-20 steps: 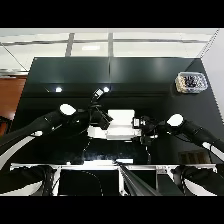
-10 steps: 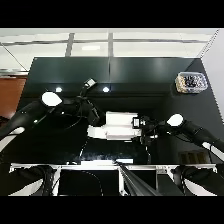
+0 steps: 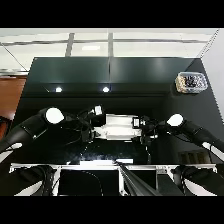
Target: Fold the box and place the chain.
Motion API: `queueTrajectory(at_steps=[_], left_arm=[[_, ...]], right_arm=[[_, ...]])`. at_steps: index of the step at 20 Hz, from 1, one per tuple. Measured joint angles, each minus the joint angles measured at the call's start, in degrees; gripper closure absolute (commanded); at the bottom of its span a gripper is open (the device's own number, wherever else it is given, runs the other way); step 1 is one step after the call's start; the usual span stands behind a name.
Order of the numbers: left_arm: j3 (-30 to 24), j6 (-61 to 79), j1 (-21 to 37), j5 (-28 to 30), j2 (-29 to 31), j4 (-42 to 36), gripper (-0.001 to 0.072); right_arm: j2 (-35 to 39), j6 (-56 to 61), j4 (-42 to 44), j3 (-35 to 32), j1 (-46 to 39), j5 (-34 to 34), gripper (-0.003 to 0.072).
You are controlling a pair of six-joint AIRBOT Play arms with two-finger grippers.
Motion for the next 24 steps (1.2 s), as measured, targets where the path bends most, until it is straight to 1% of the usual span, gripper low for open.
queueTrajectory(at_steps=[1,3,4,6,7,8,14,15,16,19,24], left_arm=[[-0.3,0.9,-0.6,0.9,-0.6,0.3,0.0156],[-0.6,1.8,-1.7,1.9,-1.7,0.7,0.0159],[-0.7,2.1,-2.3,2.5,-2.1,0.5,0.0215],[-0.8,2.4,-3.0,3.4,-2.6,-0.9,0.0276],[-0.9,2.6,-3.4,3.5,-2.7,-1.6,0.0433],[-0.9,2.7,-3.7,3.8,-2.9,-2.3,0.0473],[-0.9,3.5,-4.3,5.7,-3.1,-4.5,0.0489],[-0.9,3.5,-4.5,6.0,-3.1,-4.8,0.0504],[-0.9,3.5,-4.7,6.1,-3.1,-5.3,0.0549],[-0.9,3.7,-5.8,7.0,-3.5,-8.3,0.0546],[-0.9,3.7,-7.3,9.4,-5.8,-12.0,0.0547]], right_arm=[[0.0,0.0,0.0,0.0,0.0,0.0,0.0259],[0.0,0.0,0.0,0.0,0.0,0.0,0.0259],[0.0,0.0,0.0,0.0,0.0,0.0,0.0259],[0.0,0.0,0.0,0.0,0.0,0.0,0.0259],[0.0,0.0,0.0,0.0,0.0,0.0,0.0259],[0.0,0.0,0.0,0.0,0.0,0.0,0.0259],[0.0,0.0,0.0,0.0,0.0,0.0,0.0259],[0.0,0.0,0.0,0.0,0.0,0.0,0.0259],[0.0,0.0,0.0,0.0,0.0,0.0,0.0259],[0.0,0.0,0.0,0.0,0.0,0.0,0.0259],[0.0,0.1,0.0,0.0,0.0,-0.1,0.0259]])
